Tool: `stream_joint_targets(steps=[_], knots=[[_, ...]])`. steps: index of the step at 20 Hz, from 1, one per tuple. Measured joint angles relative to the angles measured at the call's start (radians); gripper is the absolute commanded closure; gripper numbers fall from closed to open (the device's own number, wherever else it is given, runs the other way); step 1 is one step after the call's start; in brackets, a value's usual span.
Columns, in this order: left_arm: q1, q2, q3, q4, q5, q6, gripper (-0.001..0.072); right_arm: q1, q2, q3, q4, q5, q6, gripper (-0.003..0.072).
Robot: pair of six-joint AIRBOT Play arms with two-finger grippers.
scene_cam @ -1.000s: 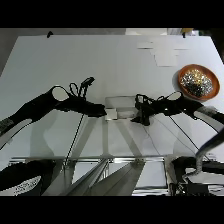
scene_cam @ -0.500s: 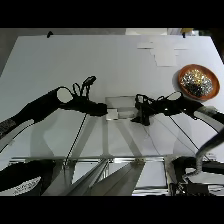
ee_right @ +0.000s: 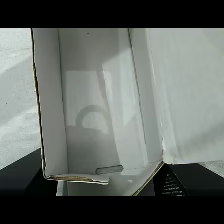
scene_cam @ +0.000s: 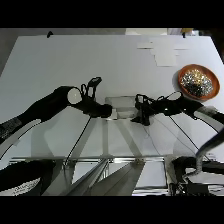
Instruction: Fold the box and place the chain.
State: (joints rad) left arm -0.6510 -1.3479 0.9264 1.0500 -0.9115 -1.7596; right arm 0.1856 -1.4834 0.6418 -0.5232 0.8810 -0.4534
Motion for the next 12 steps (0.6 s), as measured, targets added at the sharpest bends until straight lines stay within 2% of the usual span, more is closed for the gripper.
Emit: stream_joint_targets(steps=[6,12], knots=[[-0.055,-0.054,0.075,0.142,-0.076,-0.198,0.0364,0.000,0.000,0.000,0.000,0.000,0.000,0.0288],[-0.108,-0.128,0.164,0.210,-0.134,-0.326,0.0364,0.000,0.000,0.000,0.000,0.000,0.000,0.0288]])
